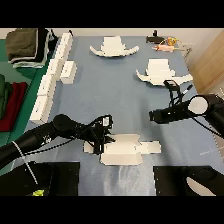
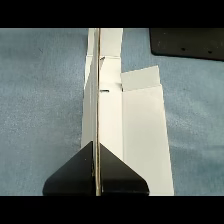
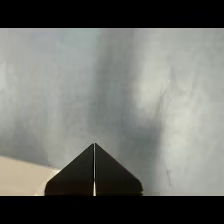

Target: Fold the box.

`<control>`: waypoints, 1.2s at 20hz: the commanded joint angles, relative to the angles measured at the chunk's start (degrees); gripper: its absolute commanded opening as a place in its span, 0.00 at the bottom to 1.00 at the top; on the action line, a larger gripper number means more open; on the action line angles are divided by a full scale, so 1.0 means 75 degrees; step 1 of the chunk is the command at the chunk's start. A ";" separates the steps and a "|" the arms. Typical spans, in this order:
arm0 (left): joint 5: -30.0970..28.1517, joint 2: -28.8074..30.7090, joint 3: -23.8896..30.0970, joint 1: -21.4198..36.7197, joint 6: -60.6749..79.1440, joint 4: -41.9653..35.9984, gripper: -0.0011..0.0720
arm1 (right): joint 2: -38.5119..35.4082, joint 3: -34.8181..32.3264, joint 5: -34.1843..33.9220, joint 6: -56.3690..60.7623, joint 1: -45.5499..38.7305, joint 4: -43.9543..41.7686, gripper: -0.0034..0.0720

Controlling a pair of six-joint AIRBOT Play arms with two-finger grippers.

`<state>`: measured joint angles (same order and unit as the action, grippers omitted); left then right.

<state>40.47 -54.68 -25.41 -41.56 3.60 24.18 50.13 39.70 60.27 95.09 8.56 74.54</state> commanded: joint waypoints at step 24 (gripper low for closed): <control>0.0064 0.0003 0.0006 -0.0003 -0.0079 0.0009 0.04 | -0.0187 -0.2107 -0.1539 0.1113 0.7813 0.4334 0.96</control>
